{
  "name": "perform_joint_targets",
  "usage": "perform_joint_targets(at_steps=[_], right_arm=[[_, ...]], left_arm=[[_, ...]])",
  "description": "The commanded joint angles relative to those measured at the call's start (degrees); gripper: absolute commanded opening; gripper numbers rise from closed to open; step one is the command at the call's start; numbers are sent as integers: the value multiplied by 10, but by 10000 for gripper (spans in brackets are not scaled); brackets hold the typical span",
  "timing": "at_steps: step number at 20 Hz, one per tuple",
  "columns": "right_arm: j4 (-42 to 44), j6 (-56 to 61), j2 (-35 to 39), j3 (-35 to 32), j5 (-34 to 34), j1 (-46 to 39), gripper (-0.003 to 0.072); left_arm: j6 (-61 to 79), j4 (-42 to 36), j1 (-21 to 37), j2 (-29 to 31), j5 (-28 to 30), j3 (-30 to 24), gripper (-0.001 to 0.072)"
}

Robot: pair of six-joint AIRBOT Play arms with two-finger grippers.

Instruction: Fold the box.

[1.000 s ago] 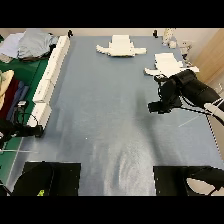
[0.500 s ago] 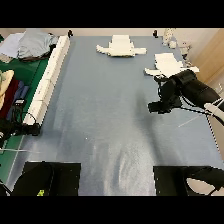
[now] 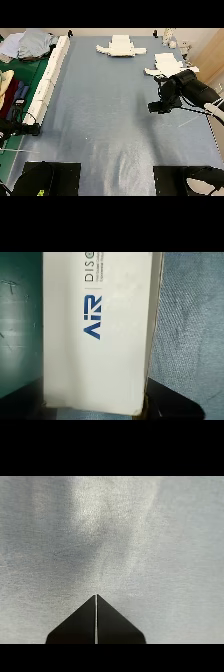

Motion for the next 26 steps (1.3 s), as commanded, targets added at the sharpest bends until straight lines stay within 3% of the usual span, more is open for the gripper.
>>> perform_joint_targets(at_steps=[1, 5, 8, 19, 22, 23, 25, 26], right_arm=[[0, 0, 0, 0, 0, 0, 17], [0, 0, 0, 0, 0, 0, 16], [0, 0, 0, 0, 0, 0, 17], [0, 0, 0, 0, 0, 0, 16], [0, 0, 0, 0, 0, 0, 16], [0, 0, 0, 0, 0, 0, 16], [0, 0, 0, 0, 0, 0, 16], [0, 0, 0, 0, 0, 0, 16]], left_arm=[[-2, 0, 0, 0, 1, 0, 697], [-9, 36, 0, 1, -4, 1, 697], [-54, 71, 0, 21, -50, 8, 698], [-63, 66, -1, 148, -332, 102, 697], [-122, 35, -1, 178, -369, 141, 696], [-132, -4, -1, 187, -377, 154, 629], [-132, -92, -12, 193, -396, 177, 179], [-134, -119, -26, 190, -402, 187, 89]])
